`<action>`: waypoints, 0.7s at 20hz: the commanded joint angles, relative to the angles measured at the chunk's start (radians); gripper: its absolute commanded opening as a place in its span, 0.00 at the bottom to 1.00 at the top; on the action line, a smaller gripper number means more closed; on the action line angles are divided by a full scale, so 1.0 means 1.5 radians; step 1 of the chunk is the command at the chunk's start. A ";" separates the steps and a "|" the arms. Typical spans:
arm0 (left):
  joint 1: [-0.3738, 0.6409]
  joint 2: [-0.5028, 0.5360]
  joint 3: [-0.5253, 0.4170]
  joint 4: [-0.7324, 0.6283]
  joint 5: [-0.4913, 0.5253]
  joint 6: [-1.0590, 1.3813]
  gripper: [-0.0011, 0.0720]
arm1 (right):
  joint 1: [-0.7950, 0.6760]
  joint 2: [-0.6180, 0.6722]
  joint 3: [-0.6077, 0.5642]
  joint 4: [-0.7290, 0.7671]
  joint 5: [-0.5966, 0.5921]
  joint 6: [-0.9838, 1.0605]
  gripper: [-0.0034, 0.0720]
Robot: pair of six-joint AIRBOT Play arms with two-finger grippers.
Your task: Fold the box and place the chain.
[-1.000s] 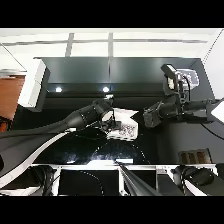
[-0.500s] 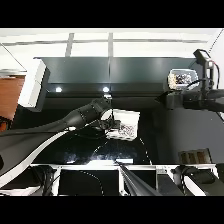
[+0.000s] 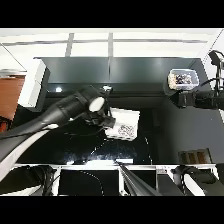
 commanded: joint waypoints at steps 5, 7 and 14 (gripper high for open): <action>0.256 0.191 -0.146 -0.047 0.030 0.209 0.68 | -0.006 0.000 -0.001 -0.093 0.034 0.014 0.83; 0.360 0.237 -0.244 -0.214 0.151 0.366 0.68 | -0.006 0.000 -0.001 -0.093 0.025 0.025 0.83; 0.486 0.196 -0.429 -0.739 0.179 1.347 1.00 | -0.006 0.000 -0.001 -0.091 0.018 0.045 0.83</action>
